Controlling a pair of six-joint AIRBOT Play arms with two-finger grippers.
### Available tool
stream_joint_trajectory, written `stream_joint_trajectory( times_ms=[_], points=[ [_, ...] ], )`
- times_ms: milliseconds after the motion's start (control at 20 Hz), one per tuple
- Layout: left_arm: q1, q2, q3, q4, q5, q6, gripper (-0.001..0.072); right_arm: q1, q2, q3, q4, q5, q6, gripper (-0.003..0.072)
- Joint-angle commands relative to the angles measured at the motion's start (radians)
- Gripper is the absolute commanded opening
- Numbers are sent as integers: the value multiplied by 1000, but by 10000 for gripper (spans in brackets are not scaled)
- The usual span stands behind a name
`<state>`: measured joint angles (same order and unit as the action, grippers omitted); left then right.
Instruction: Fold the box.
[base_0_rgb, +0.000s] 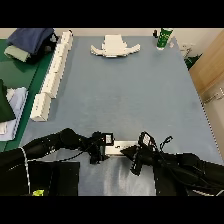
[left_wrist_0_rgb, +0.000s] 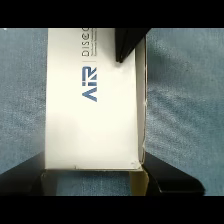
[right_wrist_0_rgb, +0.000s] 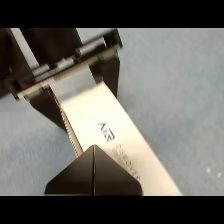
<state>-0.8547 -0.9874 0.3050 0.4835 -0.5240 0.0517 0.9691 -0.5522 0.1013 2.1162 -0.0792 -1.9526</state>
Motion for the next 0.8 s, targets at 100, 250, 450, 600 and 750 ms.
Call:
stream_joint_trajectory(
  times_ms=[100,250,450,600,750],
  points=[
    [0,0,0,3,1,4,472,-23,54,18,-34,47,-3,5],
    [0,0,0,3,1,4,472,-56,54,39,-44,30,-3,5],
    [0,0,0,3,1,3,472,-214,27,142,-106,-217,-3,5],
    [0,0,0,3,1,4,472,-394,-87,309,-304,-529,134,5],
    [0,0,0,3,1,4,472,-546,-264,511,-470,-835,367,5]
  ],
)
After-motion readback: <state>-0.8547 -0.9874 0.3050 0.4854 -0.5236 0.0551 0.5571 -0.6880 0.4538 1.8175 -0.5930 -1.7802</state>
